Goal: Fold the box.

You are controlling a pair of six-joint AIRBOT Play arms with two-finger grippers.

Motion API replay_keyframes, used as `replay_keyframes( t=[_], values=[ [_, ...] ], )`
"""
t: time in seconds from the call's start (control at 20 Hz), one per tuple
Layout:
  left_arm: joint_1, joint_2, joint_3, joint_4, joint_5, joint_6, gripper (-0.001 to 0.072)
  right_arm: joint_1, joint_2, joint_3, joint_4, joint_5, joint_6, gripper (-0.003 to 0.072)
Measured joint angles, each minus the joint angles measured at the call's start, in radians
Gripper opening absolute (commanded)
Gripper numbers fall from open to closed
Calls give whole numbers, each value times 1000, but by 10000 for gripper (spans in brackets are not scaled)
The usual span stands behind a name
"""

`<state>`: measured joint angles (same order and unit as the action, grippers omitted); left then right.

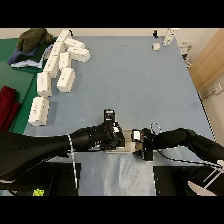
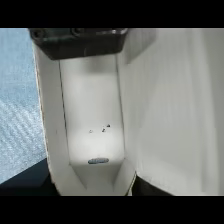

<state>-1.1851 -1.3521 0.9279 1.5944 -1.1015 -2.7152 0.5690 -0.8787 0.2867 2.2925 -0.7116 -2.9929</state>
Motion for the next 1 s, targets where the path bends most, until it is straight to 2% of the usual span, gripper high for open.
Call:
replay_keyframes(
  t=[0.1,0.15,0.2,0.25,0.55,0.7,0.75,0.8,0.85,1.0],
  values=[
    [2,1,0,1,-2,0,17,0,0,0,0,0,0,509],
    [2,1,0,0,-1,0,107,0,0,0,0,0,0,509],
    [1,1,0,1,1,1,462,0,0,0,0,0,0,509],
    [1,0,0,-2,13,1,658,0,0,0,0,0,0,509],
    [0,17,28,-18,-10,23,655,0,0,0,0,0,0,509],
    [0,79,77,-19,-93,77,654,0,0,0,0,0,0,509],
    [0,110,94,-18,-132,98,632,0,0,0,0,0,0,509],
    [0,145,107,-16,-171,114,289,0,0,0,0,0,0,509],
    [0,177,115,-16,-203,127,13,0,0,0,0,0,0,509],
    [3,257,129,-12,-270,185,14,0,0,0,0,0,0,509]
  ],
)
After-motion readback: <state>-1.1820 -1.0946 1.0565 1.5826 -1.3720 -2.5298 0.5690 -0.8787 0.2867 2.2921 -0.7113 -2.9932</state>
